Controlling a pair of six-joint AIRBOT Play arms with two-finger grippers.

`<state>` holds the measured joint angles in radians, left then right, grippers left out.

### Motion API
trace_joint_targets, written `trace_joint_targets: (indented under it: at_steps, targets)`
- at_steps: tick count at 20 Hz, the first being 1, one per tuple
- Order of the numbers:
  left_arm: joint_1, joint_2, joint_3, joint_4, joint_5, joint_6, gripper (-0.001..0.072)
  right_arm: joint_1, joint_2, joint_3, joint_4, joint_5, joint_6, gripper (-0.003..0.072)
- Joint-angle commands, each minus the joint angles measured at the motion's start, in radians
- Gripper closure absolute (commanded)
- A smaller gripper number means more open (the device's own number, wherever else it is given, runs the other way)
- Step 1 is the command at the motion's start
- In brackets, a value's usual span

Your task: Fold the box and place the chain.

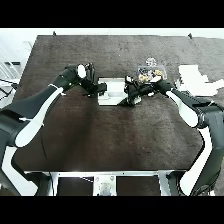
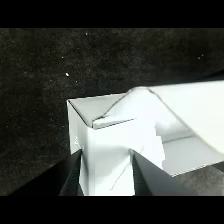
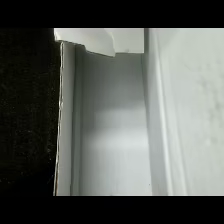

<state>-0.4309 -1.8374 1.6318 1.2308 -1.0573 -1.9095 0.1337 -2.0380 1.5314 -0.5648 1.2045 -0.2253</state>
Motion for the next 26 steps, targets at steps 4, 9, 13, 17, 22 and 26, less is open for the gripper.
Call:
trace_joint_targets:
  at_steps: [4,9,13,17,22,26]
  targets:
    - [-0.012,-0.008,0.003,0.102,-0.023,-0.082,0.0336,0.000,0.000,0.001,0.000,0.000,0.001,0.0155]
    - [-0.024,-0.095,0.190,0.141,-0.188,-0.085,0.0336,0.000,0.000,0.000,0.000,0.000,0.000,0.0155]
    - [-0.034,-0.177,0.330,0.154,-0.304,-0.099,0.0336,0.000,0.000,0.001,0.000,0.000,0.001,0.0155]
    - [-0.034,-0.243,0.431,0.173,-0.409,-0.111,0.0346,0.000,0.000,0.001,0.000,0.000,0.001,0.0155]
    - [-0.034,-0.256,0.431,0.206,-0.431,-0.145,0.0346,0.000,0.000,0.001,0.000,0.000,0.001,0.0155]
    - [-0.052,-0.297,0.444,0.230,-0.481,-0.151,0.0346,0.000,0.000,0.001,0.000,0.000,0.000,0.0155]
